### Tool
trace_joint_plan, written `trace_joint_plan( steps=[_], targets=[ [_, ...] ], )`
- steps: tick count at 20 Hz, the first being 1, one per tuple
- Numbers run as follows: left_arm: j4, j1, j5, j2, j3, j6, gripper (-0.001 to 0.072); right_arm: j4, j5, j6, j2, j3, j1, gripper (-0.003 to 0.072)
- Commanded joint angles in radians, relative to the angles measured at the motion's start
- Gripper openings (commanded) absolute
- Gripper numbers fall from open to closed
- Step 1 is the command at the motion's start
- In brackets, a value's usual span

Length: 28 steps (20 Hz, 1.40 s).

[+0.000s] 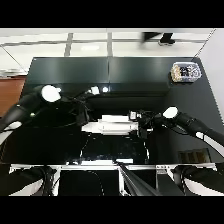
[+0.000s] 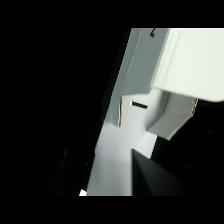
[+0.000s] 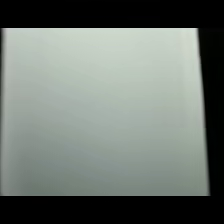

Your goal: Fold the box and place the chain.

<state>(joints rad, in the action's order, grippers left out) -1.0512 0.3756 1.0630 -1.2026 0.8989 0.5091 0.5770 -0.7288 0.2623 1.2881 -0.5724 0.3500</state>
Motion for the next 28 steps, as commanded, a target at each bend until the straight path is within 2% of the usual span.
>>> trace_joint_plan(
  steps=[1,2,3,4,5,8,11,13,14,17,20,23,25,28],
  targets=[
    [0.031,-0.079,0.294,0.055,-0.006,0.225,0.0016,0.0,-0.001,0.0,0.001,0.0,0.001,0.0259],
    [0.115,-0.084,0.36,0.054,-0.026,0.212,0.0025,0.0,-0.001,0.0,0.001,0.0,0.001,0.0258],
    [0.216,-0.079,0.373,0.054,-0.058,0.181,0.0024,0.0,-0.001,0.0,0.001,0.0,0.001,0.0257],
    [0.33,-0.065,0.339,0.054,-0.102,0.146,0.0024,0.0,-0.001,0.0,0.001,0.0,0.001,0.0218],
    [0.426,-0.043,0.261,0.054,-0.148,0.114,0.0024,0.0,-0.001,0.0,0.001,0.0,0.001,0.0128],
    [0.659,0.024,-0.049,0.052,-0.229,0.056,0.0024,0.0,-0.001,0.0,0.001,0.0,0.001,0.0127],
    [0.846,0.048,-0.314,0.052,-0.232,-0.089,0.0024,0.0,-0.001,0.0,0.001,0.0,0.001,0.0127],
    [0.85,0.063,-0.482,0.045,-0.23,-0.103,0.0024,0.0,-0.001,0.0,0.001,0.0,0.001,0.0127],
    [0.811,0.066,-0.51,0.032,-0.227,-0.103,0.0024,0.0,-0.001,0.0,0.001,0.0,0.001,0.0127],
    [0.646,0.073,-0.478,-0.048,-0.196,-0.084,0.0024,0.0,-0.001,0.0,0.001,0.0,0.001,0.0128],
    [0.557,0.073,-0.46,-0.138,-0.165,0.023,0.0024,0.0,0.0,0.0,0.001,0.0,0.001,0.0127],
    [0.517,0.073,-0.306,-0.224,-0.14,0.053,0.0023,0.0,0.0,0.0,0.001,0.0,0.001,0.0127],
    [0.471,0.067,-0.265,-0.24,-0.122,0.053,0.0023,0.0,0.0,0.0,0.001,0.0,0.001,0.0127],
    [0.456,0.021,-0.267,-0.182,-0.089,0.083,0.0022,0.0,0.0,0.0,0.001,0.0,0.001,0.0127]
  ],
)
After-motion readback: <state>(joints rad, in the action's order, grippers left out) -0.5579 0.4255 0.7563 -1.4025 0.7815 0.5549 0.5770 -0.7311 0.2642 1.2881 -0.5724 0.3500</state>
